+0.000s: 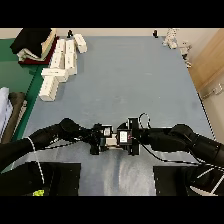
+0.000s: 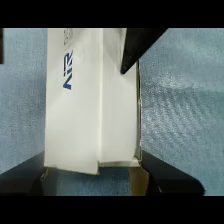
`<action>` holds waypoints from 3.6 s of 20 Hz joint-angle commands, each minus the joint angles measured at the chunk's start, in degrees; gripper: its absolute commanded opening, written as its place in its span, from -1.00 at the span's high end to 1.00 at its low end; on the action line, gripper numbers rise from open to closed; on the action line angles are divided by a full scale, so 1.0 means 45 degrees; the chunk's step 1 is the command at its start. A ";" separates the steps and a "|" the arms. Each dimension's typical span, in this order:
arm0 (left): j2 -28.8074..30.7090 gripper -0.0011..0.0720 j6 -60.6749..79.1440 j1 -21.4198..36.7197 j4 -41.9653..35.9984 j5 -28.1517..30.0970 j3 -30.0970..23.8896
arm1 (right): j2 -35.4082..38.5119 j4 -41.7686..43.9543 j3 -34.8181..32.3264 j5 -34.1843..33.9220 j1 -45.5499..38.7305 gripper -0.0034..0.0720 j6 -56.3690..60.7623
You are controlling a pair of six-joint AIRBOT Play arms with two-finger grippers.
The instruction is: Fold the box.
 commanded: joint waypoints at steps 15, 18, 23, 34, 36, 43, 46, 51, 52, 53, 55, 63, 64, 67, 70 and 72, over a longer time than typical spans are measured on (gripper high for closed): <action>0.0005 -0.15 0.0019 0.0010 0.0015 -0.0005 0.0010 | -0.0845 0.0879 -0.0097 -0.1001 -0.0015 0.01 0.0024; 0.0005 -0.15 0.0019 0.0010 0.0015 -0.0005 0.0010 | -0.0918 0.0879 -0.0097 -0.0981 0.0214 0.11 0.0029; 0.0005 -0.15 0.0019 0.0010 0.0015 -0.0005 0.0010 | -0.0913 0.0874 -0.0092 -0.0952 0.0335 0.16 0.0024; 0.0005 -0.15 0.0019 0.0010 0.0015 -0.0005 0.0010 | 0.0287 0.0874 -0.0097 -0.1001 0.0330 -0.64 0.0476; 0.0005 -0.15 0.0019 0.0010 0.0015 -0.0005 0.0010 | 0.0772 0.0821 -0.0155 -0.0981 0.0287 -0.42 0.1341; 0.0005 -0.15 0.0024 0.0010 0.0015 -0.0005 0.0010 | 0.1404 0.0155 -0.0903 -0.0374 0.0272 0.90 0.5736; 0.0005 -0.15 0.0019 0.0010 0.0015 -0.0005 0.0010 | 0.1409 0.1428 -0.1817 0.1574 0.0709 0.90 0.5804; 0.0005 -0.15 0.0019 0.0010 0.0015 -0.0005 0.0010 | 0.1379 0.1559 -0.2992 0.3716 0.1787 0.89 0.5974; 0.0005 -0.15 0.0024 0.0010 0.0015 -0.0005 0.0010 | 0.1375 0.1545 -0.3099 0.3730 0.1923 0.89 0.6169; 0.0005 -0.15 0.0019 0.0010 0.0015 -0.0005 0.0010 | 0.1365 0.1549 -0.3220 0.3740 0.1943 0.89 0.6164; 0.0005 -0.15 0.0024 0.0010 0.0015 -0.0005 0.0010 | 0.1253 0.1545 -0.3381 0.3808 0.1923 0.89 0.6159; 0.0005 -0.15 0.0019 0.0010 0.0015 -0.0005 0.0010 | 0.0350 0.1545 -0.3405 0.3997 0.1928 0.88 0.6149; 0.0005 -0.15 0.0019 0.0010 0.0015 -0.0005 0.0010 | 0.0374 0.1545 -0.3405 0.4007 0.1928 0.88 0.6149; 0.0005 -0.15 0.0019 0.0010 0.0015 -0.0005 0.0010 | 0.0374 0.1545 -0.3400 0.4017 0.1928 0.88 0.6149; 0.0005 -0.15 0.0024 0.0010 0.0015 -0.0005 0.0010 | 0.0539 0.1545 -0.3385 0.4065 0.1923 0.88 0.6144; 0.0005 -0.15 0.0019 0.0010 0.0015 -0.0005 0.0010 | 0.0923 0.1520 -0.3390 0.4070 0.1919 0.87 0.6144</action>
